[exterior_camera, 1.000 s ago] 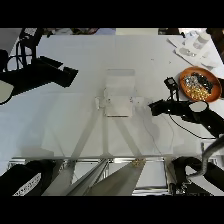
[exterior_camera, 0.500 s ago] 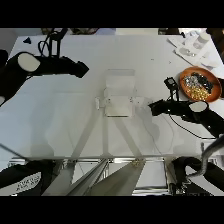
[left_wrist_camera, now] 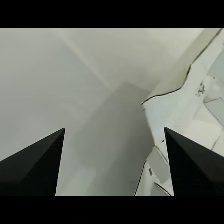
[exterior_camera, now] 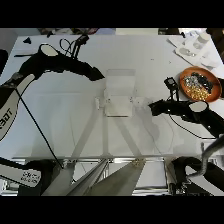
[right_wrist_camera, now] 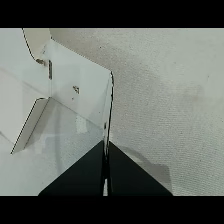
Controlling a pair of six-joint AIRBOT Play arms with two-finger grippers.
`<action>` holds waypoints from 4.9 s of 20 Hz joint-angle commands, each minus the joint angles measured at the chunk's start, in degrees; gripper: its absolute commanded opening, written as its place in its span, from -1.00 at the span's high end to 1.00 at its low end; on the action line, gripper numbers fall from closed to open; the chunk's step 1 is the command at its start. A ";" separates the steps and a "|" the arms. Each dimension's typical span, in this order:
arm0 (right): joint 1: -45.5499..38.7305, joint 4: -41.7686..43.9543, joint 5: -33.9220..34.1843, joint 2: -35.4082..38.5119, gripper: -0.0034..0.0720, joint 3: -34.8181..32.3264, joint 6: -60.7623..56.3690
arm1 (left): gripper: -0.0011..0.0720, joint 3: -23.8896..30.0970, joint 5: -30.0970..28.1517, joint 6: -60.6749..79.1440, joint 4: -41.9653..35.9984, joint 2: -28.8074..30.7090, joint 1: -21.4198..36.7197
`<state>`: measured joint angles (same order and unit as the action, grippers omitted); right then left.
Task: Fold the box and place the chain.
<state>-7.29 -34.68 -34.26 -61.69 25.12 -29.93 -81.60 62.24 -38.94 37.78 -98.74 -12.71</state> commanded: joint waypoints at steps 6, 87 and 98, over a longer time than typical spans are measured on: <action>0.07 0.02 -0.02 0.02 0.88 -0.02 -0.02 | -0.93 -0.61 7.28 9.53 -0.85 -5.18 -4.90; 0.02 -45.46 -0.83 37.20 0.15 3.10 -45.27 | 0.96 24.44 -5.14 53.05 -10.12 4.90 -11.78; 0.02 -45.44 -0.83 37.05 0.15 3.10 -45.27 | 0.95 24.44 -5.90 53.05 -10.54 3.45 -11.72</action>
<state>-7.25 -80.14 -35.09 -24.62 28.18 -75.18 -57.21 56.60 13.98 27.00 -95.15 -24.38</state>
